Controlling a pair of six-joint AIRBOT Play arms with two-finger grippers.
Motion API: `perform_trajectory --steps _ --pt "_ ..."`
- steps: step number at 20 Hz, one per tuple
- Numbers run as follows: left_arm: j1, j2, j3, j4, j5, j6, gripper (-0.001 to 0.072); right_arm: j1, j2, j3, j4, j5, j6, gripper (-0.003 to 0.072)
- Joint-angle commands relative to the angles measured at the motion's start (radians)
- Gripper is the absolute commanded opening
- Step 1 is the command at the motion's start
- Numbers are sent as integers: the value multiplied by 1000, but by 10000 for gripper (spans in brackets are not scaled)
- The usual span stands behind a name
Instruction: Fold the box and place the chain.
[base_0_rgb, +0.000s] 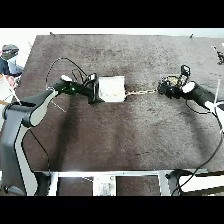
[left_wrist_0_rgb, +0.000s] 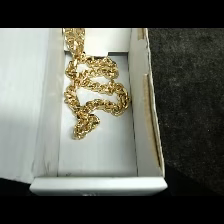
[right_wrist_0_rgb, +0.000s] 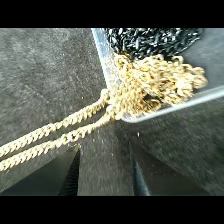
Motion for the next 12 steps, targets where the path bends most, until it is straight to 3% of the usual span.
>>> perform_trajectory --steps 1,5,6,9,10,11,12 --pt "0 0 0 0 0 0 410 6 -66 27 23 -51 -24 337" --pt "0 0 0 0 0 0 410 6 -77 44 60 -69 -50 334" --pt "0 0 0 0 0 0 410 6 -77 44 60 -70 -52 228" --pt "0 0 0 0 0 0 410 11 -77 44 60 -66 -52 200" --pt "0 0 0 0 0 0 409 14 -77 44 60 -64 -52 148" --pt "0 0 0 0 0 0 410 20 -76 44 60 -62 -52 12" --pt "0 0 0 0 0 0 410 29 -76 44 60 -61 -52 11"
